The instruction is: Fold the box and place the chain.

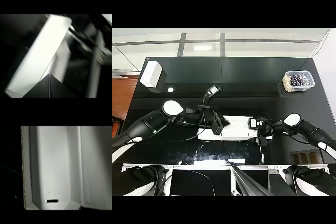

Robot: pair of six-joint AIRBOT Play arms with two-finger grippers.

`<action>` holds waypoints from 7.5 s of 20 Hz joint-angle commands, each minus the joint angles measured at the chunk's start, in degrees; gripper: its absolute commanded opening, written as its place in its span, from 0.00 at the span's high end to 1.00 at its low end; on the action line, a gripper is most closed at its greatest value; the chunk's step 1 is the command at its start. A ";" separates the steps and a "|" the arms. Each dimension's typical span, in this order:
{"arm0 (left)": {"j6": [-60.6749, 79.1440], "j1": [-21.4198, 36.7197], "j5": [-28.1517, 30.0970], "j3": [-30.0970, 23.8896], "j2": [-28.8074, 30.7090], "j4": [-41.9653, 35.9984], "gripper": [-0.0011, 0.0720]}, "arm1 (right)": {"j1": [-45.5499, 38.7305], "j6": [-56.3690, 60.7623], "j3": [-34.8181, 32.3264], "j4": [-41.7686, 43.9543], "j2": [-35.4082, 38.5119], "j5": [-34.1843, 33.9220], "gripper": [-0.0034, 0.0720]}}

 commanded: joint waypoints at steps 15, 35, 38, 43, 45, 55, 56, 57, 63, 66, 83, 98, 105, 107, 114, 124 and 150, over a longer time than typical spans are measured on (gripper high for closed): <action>1.84 -1.73 7.96 -0.04 -11.50 -0.48 0.95 | 0.04 0.04 0.00 0.00 -0.04 -0.17 0.37; 15.06 11.02 -7.17 -12.48 9.99 16.41 0.06 | 0.04 0.04 0.00 0.02 -0.04 -0.20 0.37; 25.73 7.98 -2.08 -12.39 7.72 16.68 0.06 | 0.04 0.04 0.00 0.00 -0.04 -0.20 0.37; 35.08 4.31 1.51 -12.20 3.28 15.96 0.06 | 0.04 0.04 0.00 0.02 -0.04 -0.20 0.37; 35.08 2.95 2.60 -12.09 1.60 15.80 0.06 | 0.04 0.04 0.00 0.02 -0.04 -0.20 0.37; 34.67 -3.10 8.22 -12.07 0.87 12.24 0.28 | 0.04 0.04 0.00 0.02 -0.04 -0.22 0.37; 34.64 -3.43 8.33 -12.07 0.87 12.00 0.41 | 0.04 0.04 0.00 0.02 -0.04 -0.22 0.37; 34.64 -3.41 8.35 -12.07 0.87 11.04 0.60 | 0.04 0.04 -0.02 0.02 -0.04 -0.22 0.37; 34.64 -3.41 8.79 -12.07 0.87 10.80 0.69 | 0.04 0.07 0.00 0.02 -0.04 -0.22 0.37; 34.73 -3.41 8.76 -12.07 0.85 6.86 0.69 | 0.04 0.04 0.00 0.02 -0.04 -0.22 0.37; 38.01 -6.73 10.29 -12.07 -2.73 -2.01 0.69 | 0.04 0.04 0.00 0.02 -0.04 -0.22 0.37; 22.77 -0.87 7.58 -12.07 8.28 13.25 0.95 | 0.04 0.07 0.00 0.02 -0.04 -0.22 0.37; -20.92 21.70 -2.01 -12.44 23.23 29.90 0.95 | 0.04 0.07 0.00 0.02 -0.04 -0.24 0.37; -37.33 27.34 -3.67 -13.62 22.08 29.83 0.95 | 0.07 0.07 0.00 0.02 -0.04 -0.26 0.37; -46.03 39.65 -21.38 -17.31 8.31 19.10 0.95 | 0.46 0.24 -0.02 -0.24 -0.04 -0.48 0.37; -36.70 29.42 -16.46 -17.94 -2.38 9.70 0.95 | 0.46 0.24 -0.02 -0.24 -0.04 -0.48 0.37; -25.11 15.45 -8.02 -17.07 -3.28 0.98 0.95 | 0.46 0.33 -0.02 -0.22 -0.07 -0.61 0.37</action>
